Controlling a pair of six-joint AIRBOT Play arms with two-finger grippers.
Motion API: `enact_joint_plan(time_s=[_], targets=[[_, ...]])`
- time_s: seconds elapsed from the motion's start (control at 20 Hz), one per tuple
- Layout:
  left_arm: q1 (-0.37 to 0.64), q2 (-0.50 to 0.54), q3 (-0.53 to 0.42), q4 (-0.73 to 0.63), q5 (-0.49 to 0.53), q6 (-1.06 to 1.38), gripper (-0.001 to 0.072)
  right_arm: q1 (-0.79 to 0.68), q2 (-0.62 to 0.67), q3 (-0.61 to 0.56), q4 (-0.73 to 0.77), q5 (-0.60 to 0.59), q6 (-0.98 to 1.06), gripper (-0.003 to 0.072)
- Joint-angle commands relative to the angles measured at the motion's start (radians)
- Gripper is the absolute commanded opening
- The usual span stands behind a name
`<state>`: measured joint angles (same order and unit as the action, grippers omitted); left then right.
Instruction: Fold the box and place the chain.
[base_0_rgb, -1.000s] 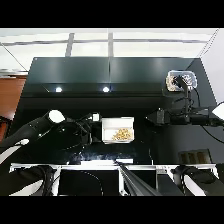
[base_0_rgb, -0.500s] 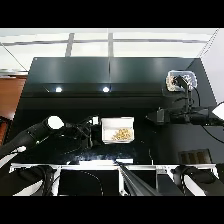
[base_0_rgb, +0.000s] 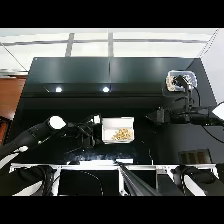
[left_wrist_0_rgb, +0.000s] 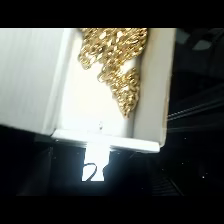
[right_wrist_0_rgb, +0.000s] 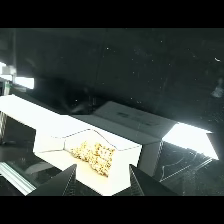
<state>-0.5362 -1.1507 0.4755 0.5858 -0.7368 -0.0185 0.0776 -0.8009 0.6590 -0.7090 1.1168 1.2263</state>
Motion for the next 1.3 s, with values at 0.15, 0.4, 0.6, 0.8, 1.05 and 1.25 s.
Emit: enact_joint_plan(time_s=[0.15, 0.4, 0.6, 0.8, 1.05, 1.25], targets=[[-0.034, -0.001, 0.011, 0.002, 0.010, 0.000, 0.0705, 0.000, 0.001, 0.000, 0.000, 0.000, 0.000, 0.0392], [-0.034, -0.001, 0.012, 0.006, 0.031, 0.021, 0.0704, 0.000, 0.001, 0.000, 0.000, 0.000, 0.000, 0.0392], [-0.034, -0.001, 0.012, 0.009, 0.036, 0.076, 0.0704, 0.000, 0.001, 0.000, 0.000, 0.001, 0.000, 0.0392], [-0.034, -0.001, 0.016, 0.007, 0.029, 0.080, 0.0704, 0.000, 0.001, 0.000, 0.000, 0.000, 0.000, 0.0391], [-0.034, -0.015, 0.043, 0.004, 0.029, 0.079, 0.0703, 0.000, 0.000, 0.000, -0.003, 0.000, 0.000, 0.0392], [-0.038, -0.053, 0.057, 0.001, 0.016, 0.080, 0.0703, 0.000, 0.001, 0.000, -0.003, 0.000, 0.000, 0.0391]])
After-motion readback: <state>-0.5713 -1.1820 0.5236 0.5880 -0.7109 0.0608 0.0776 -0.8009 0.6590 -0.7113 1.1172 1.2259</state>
